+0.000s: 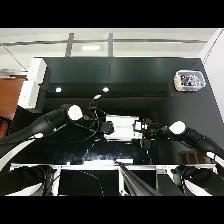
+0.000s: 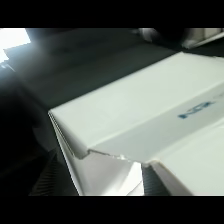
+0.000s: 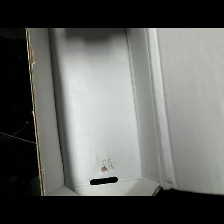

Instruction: Fold the box and place the chain.

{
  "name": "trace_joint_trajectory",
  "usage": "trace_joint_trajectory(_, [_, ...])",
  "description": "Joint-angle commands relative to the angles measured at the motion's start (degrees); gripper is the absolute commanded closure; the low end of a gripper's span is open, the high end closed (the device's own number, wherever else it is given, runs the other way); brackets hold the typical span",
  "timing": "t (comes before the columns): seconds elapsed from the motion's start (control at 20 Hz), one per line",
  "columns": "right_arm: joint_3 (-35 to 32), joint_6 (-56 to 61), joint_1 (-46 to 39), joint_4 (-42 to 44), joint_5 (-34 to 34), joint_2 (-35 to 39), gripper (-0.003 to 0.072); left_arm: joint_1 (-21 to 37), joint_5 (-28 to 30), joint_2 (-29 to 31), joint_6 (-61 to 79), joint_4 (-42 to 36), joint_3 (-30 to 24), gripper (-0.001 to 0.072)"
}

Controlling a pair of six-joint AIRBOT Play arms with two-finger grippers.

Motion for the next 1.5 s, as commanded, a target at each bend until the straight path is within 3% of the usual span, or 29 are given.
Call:
trace_joint_trajectory(0.0, [0.0,0.0,0.2,-0.3,0.1,0.0,0.043,-1.0,0.6,0.0,-4.7,3.7,1.1,0.012])
trace_joint_trajectory(0.15, [0.0,0.0,0.2,-0.3,0.1,0.0,0.0429,-2.2,0.4,0.0,-8.4,5.6,1.4,0.0121])
trace_joint_trajectory(0.5, [0.0,0.0,0.2,-0.3,0.1,0.0,0.0429,-8.2,-2.5,0.0,-25.8,20.9,4.6,0.0122])
trace_joint_trajectory(0.8, [0.0,0.0,0.2,-0.3,0.1,0.0,0.0429,-11.8,-9.3,-2.1,-31.7,30.9,8.4,0.0152])
trace_joint_trajectory(1.0, [0.0,0.0,0.2,-0.3,0.1,0.0,0.0429,-12.0,-9.9,-3.9,-33.7,32.0,10.0,0.022])
trace_joint_trajectory(1.15, [0.0,0.0,0.2,-0.3,0.1,0.0,0.0429,-12.4,-12.9,-6.1,-35.1,31.9,11.8,0.022])
trace_joint_trajectory(1.45, [0.0,0.0,0.2,-0.3,0.1,0.0,0.0429,-13.3,-12.8,-8.7,-38.9,31.9,14.2,0.0221])
